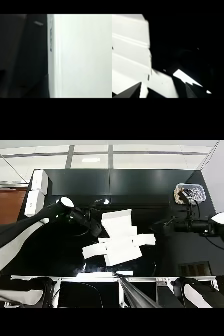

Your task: Fold the box and place the chain.

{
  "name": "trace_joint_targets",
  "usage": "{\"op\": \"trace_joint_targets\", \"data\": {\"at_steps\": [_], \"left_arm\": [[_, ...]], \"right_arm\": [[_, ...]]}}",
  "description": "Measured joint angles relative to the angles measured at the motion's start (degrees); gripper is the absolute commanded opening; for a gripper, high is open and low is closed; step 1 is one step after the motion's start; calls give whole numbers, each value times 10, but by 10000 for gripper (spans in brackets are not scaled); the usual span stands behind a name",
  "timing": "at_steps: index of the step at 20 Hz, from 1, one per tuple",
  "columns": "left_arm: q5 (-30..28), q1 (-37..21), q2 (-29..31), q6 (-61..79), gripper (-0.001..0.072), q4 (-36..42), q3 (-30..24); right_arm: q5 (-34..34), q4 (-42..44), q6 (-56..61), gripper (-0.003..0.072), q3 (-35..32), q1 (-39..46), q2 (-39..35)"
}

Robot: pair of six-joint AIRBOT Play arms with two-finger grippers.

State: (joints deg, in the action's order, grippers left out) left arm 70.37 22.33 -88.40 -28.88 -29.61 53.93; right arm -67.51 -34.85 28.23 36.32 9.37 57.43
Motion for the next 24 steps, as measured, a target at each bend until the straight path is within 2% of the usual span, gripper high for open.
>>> {"op": "trace_joint_targets", "data": {"at_steps": [2,5,11,19,24], "left_arm": [[-56,23,54,63,25,-4,-31],[-92,52,94,183,25,-33,-60],[-219,83,90,281,27,-87,-74],[-233,89,61,305,26,-100,-76],[-233,89,53,308,26,-100,-76]], "right_arm": [[-18,-47,-2,641,16,-1,0],[-18,-82,-21,641,27,-17,0],[4,-134,-82,641,31,-73,0],[8,-153,-96,641,-36,-129,0],[58,-140,-103,641,-79,-202,0]]}}
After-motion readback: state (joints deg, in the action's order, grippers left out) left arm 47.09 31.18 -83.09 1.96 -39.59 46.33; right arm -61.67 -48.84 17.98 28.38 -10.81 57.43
